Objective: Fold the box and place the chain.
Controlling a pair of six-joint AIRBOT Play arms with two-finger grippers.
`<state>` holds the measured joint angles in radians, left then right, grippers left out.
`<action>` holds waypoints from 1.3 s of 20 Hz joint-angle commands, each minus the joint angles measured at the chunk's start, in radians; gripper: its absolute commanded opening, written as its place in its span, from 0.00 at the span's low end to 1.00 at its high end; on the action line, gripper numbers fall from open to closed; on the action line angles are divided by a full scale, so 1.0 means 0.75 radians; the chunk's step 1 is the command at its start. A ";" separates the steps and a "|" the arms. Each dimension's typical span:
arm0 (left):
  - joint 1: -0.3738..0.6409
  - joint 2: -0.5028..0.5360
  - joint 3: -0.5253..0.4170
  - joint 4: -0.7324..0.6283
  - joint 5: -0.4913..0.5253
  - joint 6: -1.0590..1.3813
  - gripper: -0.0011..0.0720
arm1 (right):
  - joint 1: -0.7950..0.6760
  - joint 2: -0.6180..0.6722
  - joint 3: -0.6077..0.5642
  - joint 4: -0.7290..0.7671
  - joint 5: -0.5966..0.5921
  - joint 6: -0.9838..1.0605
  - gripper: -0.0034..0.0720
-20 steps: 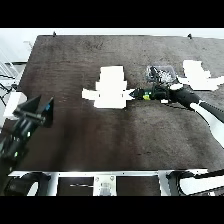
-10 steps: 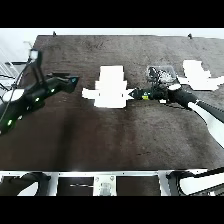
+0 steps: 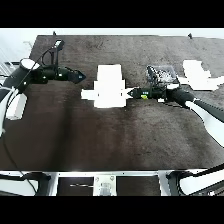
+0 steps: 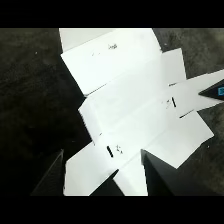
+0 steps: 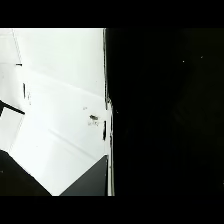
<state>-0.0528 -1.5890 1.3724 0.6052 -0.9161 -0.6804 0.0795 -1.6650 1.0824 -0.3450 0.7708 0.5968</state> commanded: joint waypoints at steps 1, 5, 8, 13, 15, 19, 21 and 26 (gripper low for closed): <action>0.035 -0.183 0.216 0.066 -0.232 -0.081 0.78 | 0.001 -0.003 0.006 0.006 0.002 -0.015 0.06; 0.009 -0.323 0.350 0.040 -0.205 -0.059 0.78 | 0.015 -0.020 0.006 0.003 0.031 -0.045 0.06; -0.004 -0.418 0.459 0.041 -0.293 -0.058 0.78 | 0.017 -0.028 0.000 -0.004 0.028 -0.045 0.06; -0.018 -0.523 0.566 0.044 -0.361 -0.067 0.78 | 0.015 -0.035 0.000 -0.008 0.030 -0.079 0.06; -0.035 -0.542 0.565 0.050 -0.363 -0.065 0.78 | 0.015 -0.035 0.000 -0.005 0.030 -0.078 0.06; -0.060 -0.584 0.565 0.044 -0.391 -0.047 0.78 | 0.015 -0.035 0.000 -0.004 0.031 -0.079 0.06; -0.074 -0.597 0.565 0.030 -0.381 -0.019 0.78 | 0.015 -0.035 0.000 -0.004 0.031 -0.079 0.06; -0.078 -0.641 0.567 -0.047 -0.372 0.013 0.78 | 0.016 -0.035 0.000 -0.004 0.031 -0.080 0.06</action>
